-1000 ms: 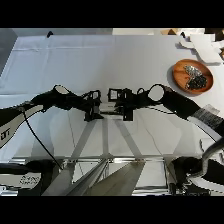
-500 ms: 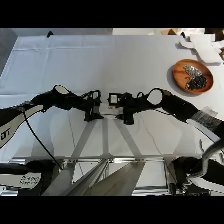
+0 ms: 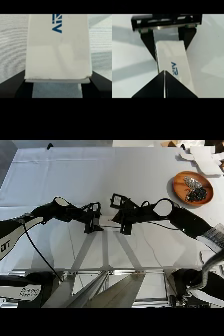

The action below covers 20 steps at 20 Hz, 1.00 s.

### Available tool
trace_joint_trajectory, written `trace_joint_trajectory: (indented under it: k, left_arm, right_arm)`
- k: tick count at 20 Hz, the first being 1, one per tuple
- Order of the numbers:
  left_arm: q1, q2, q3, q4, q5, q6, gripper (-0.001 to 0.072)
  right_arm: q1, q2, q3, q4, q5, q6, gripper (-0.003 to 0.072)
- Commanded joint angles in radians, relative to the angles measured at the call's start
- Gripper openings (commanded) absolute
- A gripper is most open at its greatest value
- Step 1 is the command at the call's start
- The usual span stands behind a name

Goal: Fold the box and place the chain.

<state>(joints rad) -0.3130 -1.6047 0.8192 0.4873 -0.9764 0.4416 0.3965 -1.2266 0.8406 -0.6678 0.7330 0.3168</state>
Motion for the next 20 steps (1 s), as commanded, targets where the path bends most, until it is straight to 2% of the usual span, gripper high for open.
trace_joint_trajectory:
  k: [1, 3, 8, 20]
  left_arm:
    - [0.0, 0.0, 0.0, 0.0, 0.0, 0.0, 0.0401]
    - [0.0, 0.0, 0.0, 0.0, 0.0, 0.0, 0.0401]
    - [0.0, 0.0, 0.0, 0.0, 0.0, 0.0, 0.0401]
    - [0.0, 0.0, 0.0, 0.0, 0.0, 0.0, 0.0401]
  right_arm:
    - [0.0, -0.019, -0.002, 0.196, 0.001, 0.178, 0.0007]
    - [0.0, -0.071, -0.002, 0.242, 0.001, 0.235, 0.0007]
    - [-0.026, -0.205, -0.014, 0.246, 0.01, 0.368, 0.0007]
    - [-0.037, -0.2, -0.034, 0.232, -0.005, 0.367, 0.001]
